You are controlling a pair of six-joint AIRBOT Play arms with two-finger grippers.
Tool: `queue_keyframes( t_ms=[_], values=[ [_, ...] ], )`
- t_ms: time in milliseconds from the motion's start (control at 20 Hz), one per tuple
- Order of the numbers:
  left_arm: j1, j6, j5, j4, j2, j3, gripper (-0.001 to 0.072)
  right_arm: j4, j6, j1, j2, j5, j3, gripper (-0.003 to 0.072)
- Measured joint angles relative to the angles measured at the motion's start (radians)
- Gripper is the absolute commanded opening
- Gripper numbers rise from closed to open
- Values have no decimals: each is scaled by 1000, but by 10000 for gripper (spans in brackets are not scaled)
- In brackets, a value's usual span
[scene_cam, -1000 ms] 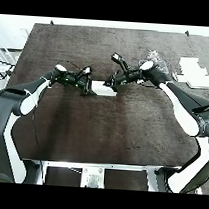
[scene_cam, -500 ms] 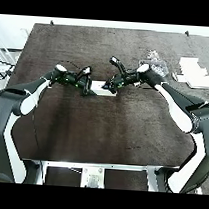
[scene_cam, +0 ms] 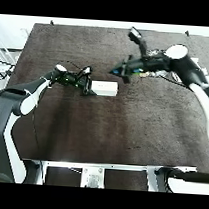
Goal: Fold the box and place the chain.
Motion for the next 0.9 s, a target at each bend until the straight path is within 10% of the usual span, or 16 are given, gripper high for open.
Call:
queue_keyframes(
  t_ms=[350,400,450,900],
  values=[
    [0,1,1,-42,-2,-1,445,-57,28,-124,435,-331,-569,10],
    [0,1,-4,-49,-2,-1,94,-56,24,-134,460,-363,-608,10],
    [0,-2,-12,-58,0,-1,20,-59,23,-141,476,-382,-642,10],
    [116,-265,-35,-72,215,0,14,-66,16,-183,523,-442,-729,11]
  ],
)
